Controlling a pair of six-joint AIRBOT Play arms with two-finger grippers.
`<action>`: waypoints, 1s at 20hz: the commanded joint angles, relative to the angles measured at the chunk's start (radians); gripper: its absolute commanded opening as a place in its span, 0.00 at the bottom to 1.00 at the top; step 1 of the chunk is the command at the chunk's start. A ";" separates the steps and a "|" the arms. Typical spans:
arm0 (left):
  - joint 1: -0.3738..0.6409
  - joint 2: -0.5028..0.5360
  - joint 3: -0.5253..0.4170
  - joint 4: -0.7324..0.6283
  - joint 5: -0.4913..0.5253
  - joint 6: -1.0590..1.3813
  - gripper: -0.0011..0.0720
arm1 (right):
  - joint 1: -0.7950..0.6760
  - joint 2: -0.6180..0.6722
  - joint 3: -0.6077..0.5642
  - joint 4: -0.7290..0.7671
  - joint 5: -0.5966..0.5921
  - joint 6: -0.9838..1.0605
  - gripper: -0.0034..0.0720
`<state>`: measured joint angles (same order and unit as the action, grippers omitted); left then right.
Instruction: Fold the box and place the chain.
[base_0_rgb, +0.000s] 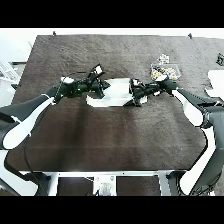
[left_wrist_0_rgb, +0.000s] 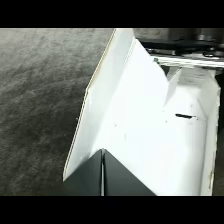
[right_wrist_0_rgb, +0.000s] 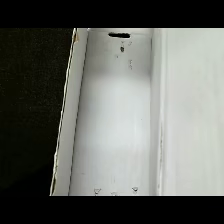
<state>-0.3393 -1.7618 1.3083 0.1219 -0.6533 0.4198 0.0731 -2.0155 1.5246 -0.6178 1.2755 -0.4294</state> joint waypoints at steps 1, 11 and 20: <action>0.000 -0.003 0.005 0.004 0.053 0.000 0.04 | 0.000 0.000 0.000 0.000 0.000 0.000 0.81; 0.000 -0.057 0.006 0.005 0.036 -0.001 0.04 | 0.000 0.000 0.000 -0.001 0.000 0.000 0.81; 0.000 -0.066 0.006 0.005 0.033 -0.002 0.04 | 0.000 0.000 0.000 -0.001 0.000 0.000 0.81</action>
